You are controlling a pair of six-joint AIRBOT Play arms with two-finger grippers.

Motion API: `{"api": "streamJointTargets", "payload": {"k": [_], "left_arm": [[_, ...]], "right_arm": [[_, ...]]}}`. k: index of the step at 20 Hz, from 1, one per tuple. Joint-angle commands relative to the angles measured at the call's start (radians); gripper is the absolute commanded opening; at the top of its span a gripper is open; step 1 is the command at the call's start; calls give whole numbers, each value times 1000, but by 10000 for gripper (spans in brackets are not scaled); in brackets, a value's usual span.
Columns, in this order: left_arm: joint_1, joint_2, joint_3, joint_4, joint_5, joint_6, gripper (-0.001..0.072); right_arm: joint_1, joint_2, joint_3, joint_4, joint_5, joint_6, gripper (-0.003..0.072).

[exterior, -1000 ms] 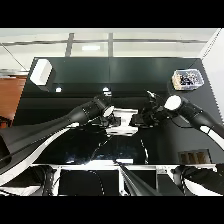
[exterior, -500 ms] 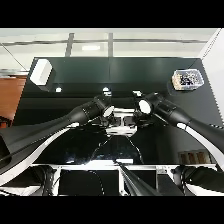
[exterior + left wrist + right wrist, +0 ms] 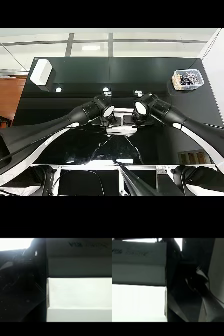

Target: Fold the box and place the chain.

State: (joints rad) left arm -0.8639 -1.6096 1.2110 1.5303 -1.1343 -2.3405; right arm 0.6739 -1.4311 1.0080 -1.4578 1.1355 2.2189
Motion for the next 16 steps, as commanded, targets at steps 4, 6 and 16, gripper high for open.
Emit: {"api": "streamJointTargets", "payload": {"k": [4, 6, 16], "left_arm": [[0, 0, 0, 2, 0, 2, 27], [0, 0, 0, 2, 0, 2, 27], [0, 0, 0, 2, 0, 2, 27]], "right_arm": [[1, -1, 1, 11, -6, 14, 239], [1, -1, 1, 9, -8, 11, 10], [-58, 272, 16, -44, 84, -177, 533]]}}
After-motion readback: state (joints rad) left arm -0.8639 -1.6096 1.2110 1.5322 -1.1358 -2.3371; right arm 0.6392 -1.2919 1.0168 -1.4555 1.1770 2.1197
